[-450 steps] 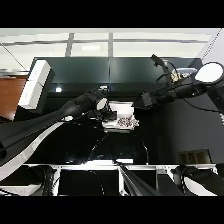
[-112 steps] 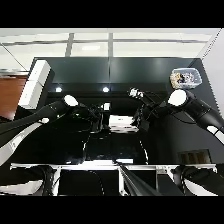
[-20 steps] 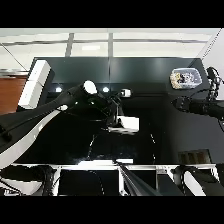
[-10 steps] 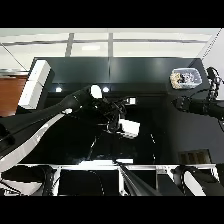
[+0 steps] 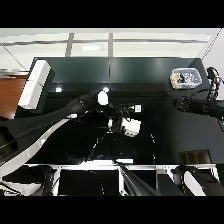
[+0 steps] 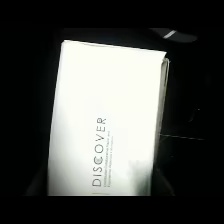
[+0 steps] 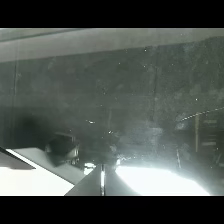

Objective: Fold the box and place the chain.

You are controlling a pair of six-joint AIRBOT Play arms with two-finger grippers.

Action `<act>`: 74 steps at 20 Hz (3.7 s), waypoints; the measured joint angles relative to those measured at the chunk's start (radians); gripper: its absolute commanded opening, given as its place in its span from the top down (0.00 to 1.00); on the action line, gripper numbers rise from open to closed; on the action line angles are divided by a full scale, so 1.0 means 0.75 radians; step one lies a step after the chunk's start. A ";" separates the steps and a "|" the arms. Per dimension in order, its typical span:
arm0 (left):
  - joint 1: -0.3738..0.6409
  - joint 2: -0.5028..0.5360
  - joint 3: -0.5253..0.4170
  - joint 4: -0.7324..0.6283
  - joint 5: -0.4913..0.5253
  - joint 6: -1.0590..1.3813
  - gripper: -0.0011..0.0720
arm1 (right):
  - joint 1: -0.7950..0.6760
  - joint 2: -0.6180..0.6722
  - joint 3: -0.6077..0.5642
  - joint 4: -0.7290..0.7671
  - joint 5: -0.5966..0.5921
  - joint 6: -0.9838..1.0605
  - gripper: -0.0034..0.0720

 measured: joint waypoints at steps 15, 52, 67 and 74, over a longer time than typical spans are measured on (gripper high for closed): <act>0.840 0.432 -0.108 0.719 -0.576 -1.275 0.53 | 0.000 0.000 0.000 -0.024 -0.003 -0.007 0.93; 1.877 0.568 -0.460 0.468 -0.105 -0.672 0.01 | 0.000 0.001 0.000 0.001 -0.058 0.007 0.93; 1.522 1.022 -0.511 0.178 -0.071 -0.897 0.95 | 0.252 0.001 -0.086 -0.063 -0.367 -0.263 0.93; 1.304 1.416 -0.974 0.089 0.368 -0.916 0.94 | 0.271 0.001 -0.229 -0.138 -0.720 -0.279 0.93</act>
